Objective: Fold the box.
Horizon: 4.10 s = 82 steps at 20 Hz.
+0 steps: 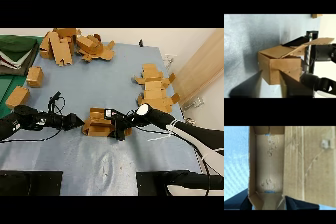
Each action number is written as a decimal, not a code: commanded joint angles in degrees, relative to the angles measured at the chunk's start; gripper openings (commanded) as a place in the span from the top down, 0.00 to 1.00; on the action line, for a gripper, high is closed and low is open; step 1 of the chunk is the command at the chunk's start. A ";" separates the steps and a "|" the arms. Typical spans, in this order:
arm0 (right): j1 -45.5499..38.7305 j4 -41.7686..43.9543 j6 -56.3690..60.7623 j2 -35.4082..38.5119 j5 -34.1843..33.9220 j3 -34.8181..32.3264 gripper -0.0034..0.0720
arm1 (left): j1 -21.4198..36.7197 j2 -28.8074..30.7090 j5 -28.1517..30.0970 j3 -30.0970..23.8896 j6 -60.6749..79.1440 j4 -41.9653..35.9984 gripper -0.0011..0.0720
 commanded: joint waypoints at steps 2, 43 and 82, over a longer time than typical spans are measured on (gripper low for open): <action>0.00 0.00 0.02 0.04 0.00 0.00 0.28 | -2.51 -1.11 -0.44 0.72 1.75 0.09 0.23; 0.00 0.02 0.04 0.04 0.20 0.00 0.28 | -39.50 -18.53 -8.04 32.02 -69.66 71.93 0.97; -0.02 -0.04 0.00 0.02 -0.09 0.00 0.28 | -21.53 -4.39 -11.52 30.40 -24.13 77.07 0.97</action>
